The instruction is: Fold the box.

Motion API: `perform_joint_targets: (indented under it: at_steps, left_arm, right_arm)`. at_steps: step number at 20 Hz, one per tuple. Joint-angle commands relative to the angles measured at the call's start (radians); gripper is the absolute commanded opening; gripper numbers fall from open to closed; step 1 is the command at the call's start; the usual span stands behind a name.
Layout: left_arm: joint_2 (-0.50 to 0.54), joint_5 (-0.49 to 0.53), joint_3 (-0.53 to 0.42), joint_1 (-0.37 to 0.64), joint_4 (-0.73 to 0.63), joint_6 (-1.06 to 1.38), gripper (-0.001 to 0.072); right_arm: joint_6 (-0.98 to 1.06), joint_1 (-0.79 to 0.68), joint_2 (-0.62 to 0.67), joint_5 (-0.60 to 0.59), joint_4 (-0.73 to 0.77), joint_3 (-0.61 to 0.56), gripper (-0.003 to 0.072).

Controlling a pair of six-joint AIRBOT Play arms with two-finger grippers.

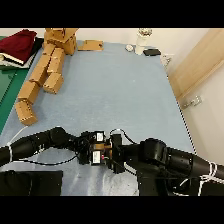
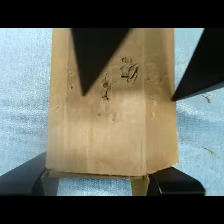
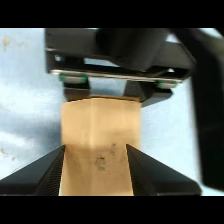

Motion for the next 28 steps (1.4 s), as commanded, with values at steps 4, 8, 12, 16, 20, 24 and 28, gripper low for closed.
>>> perform_joint_targets:
  at_steps: [4,8,12,16,20,24,28]
  left_arm:
    - [0.000,0.000,0.001,0.001,0.000,0.000,0.0488]
    - [0.000,0.000,0.001,0.001,0.000,0.000,0.0489]
    - [0.000,0.000,0.001,0.001,0.000,0.000,0.0488]
    - [0.000,0.000,0.001,0.001,0.000,0.000,0.0488]
    - [0.001,0.000,0.001,0.001,0.000,0.000,0.0489]
    - [0.000,0.000,0.001,0.001,0.000,0.000,0.0488]
    - [0.000,0.000,0.001,0.001,0.000,0.000,0.0488]
  right_arm:
    - [0.055,0.031,-0.003,-0.012,-0.152,-0.007,0.0513]
    - [0.072,0.039,0.017,-0.013,-0.169,-0.006,0.0510]
    - [0.072,0.080,0.089,-0.076,-0.054,-0.006,0.0605]
    - [0.115,0.077,0.181,-0.112,0.018,-0.019,0.0604]
    - [0.178,0.009,0.200,-0.070,-0.113,-0.024,0.0584]
    - [0.177,-0.056,0.198,0.019,-0.111,-0.023,0.0563]
    - [0.171,-0.065,0.171,0.020,-0.101,-0.023,0.0525]
